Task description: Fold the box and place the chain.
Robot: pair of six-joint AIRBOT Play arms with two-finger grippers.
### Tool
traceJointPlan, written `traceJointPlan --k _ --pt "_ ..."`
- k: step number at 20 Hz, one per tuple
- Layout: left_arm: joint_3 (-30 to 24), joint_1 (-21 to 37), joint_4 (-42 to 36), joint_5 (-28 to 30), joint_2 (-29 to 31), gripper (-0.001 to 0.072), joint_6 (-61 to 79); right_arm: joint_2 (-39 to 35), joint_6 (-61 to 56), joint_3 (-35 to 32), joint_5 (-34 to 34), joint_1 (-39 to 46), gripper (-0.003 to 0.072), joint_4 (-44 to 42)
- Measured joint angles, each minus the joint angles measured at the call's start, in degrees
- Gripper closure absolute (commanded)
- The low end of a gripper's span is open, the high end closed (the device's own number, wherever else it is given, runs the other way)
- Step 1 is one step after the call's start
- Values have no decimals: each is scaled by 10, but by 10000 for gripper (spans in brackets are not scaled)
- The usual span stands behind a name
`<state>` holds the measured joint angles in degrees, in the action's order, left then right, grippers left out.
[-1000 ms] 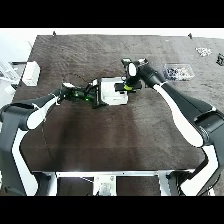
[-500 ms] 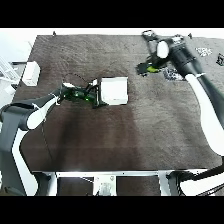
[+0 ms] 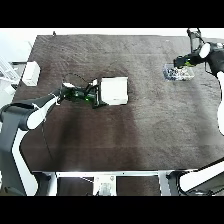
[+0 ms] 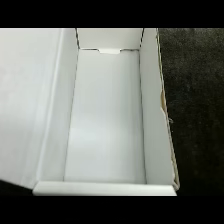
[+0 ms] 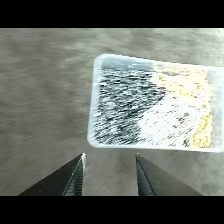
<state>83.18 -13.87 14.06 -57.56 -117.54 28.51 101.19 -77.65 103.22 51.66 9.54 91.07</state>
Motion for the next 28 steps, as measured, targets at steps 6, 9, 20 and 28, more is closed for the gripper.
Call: traceJointPlan --k 6,9,20,28 --pt "0 0 0 0 0 187 0 118 138 126 5 57 311 -111" --pt "0 0 0 0 0 186 0 159 186 153 23 62 311 -130" --pt "0 0 0 0 0 187 0 201 239 162 68 63 330 -161" --pt "0 0 0 0 0 186 0 207 258 148 72 50 544 -162"
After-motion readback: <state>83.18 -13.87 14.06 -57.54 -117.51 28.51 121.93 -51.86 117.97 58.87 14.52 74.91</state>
